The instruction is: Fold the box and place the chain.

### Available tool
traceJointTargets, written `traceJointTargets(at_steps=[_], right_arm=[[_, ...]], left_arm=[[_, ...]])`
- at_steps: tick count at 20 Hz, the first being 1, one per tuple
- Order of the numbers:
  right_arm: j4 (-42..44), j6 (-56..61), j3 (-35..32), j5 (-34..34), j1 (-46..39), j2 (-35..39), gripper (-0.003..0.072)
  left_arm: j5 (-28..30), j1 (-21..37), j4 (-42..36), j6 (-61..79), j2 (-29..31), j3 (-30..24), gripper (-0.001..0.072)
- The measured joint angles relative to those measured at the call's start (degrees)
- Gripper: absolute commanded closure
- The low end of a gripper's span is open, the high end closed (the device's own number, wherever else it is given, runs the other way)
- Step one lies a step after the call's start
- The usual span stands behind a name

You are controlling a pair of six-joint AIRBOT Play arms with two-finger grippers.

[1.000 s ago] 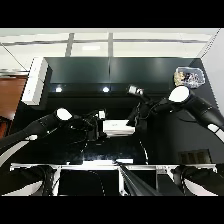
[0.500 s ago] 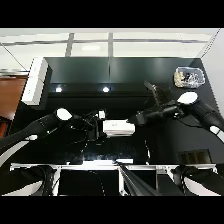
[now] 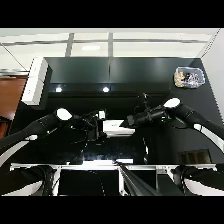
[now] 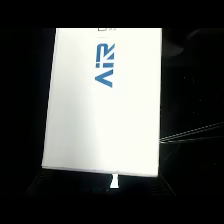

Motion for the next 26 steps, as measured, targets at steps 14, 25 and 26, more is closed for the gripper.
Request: traceJointTargets(at_steps=[14,25,26], right_arm=[[-6.67,-1.18,4.11,2.86,-1.38,2.16,0.0667],[-25.44,9.40,11.43,14.99,-19.50,27.08,0.0666],[-26.45,10.05,11.50,15.21,-20.09,27.93,0.0667]], left_arm=[[0.07,0.00,-0.13,-0.17,0.00,0.00,0.0364],[-6.58,1.25,13.18,-11.72,8.50,5.27,0.0006],[-8.09,0.83,13.77,-12.94,9.38,6.16,0.0007]])
